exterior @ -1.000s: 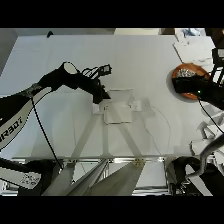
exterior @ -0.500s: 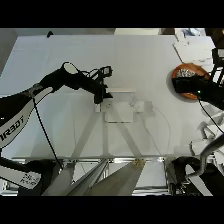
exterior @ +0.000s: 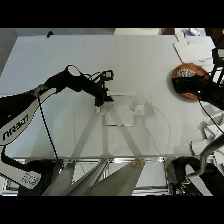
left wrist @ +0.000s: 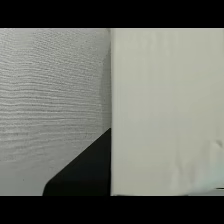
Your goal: Fold the box and place the chain.
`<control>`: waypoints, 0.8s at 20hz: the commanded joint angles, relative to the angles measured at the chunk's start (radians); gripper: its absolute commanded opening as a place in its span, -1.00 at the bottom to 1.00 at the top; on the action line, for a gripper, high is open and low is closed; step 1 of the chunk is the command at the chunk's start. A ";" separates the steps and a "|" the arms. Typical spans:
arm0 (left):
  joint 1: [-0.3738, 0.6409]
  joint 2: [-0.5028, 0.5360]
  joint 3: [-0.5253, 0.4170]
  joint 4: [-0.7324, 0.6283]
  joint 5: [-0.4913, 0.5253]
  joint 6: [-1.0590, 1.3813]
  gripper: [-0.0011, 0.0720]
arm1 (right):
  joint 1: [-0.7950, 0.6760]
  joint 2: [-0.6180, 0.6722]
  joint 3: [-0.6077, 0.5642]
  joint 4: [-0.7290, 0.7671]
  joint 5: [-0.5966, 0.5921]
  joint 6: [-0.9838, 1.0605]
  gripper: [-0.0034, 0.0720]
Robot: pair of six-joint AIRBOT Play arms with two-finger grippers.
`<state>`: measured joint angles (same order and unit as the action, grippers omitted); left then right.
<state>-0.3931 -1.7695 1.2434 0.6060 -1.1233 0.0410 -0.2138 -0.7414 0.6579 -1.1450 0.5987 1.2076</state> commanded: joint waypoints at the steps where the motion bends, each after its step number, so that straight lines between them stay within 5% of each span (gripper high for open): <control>1: -0.002 -0.002 0.000 0.023 -0.002 0.000 -0.96 | 0.000 -0.001 0.000 0.002 0.001 0.000 0.49; 12: -0.002 -0.003 0.000 0.084 -0.007 0.000 -0.93 | 0.000 0.000 0.001 0.016 0.029 -0.003 0.49; 16: -0.002 -0.003 0.000 0.083 -0.006 0.000 -0.93 | 0.003 0.039 0.032 0.163 0.137 -0.216 0.50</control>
<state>-0.3939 -1.7714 1.2442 0.6846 -1.1301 0.0410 -0.2123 -0.7238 0.6693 -1.0828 0.6582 1.1374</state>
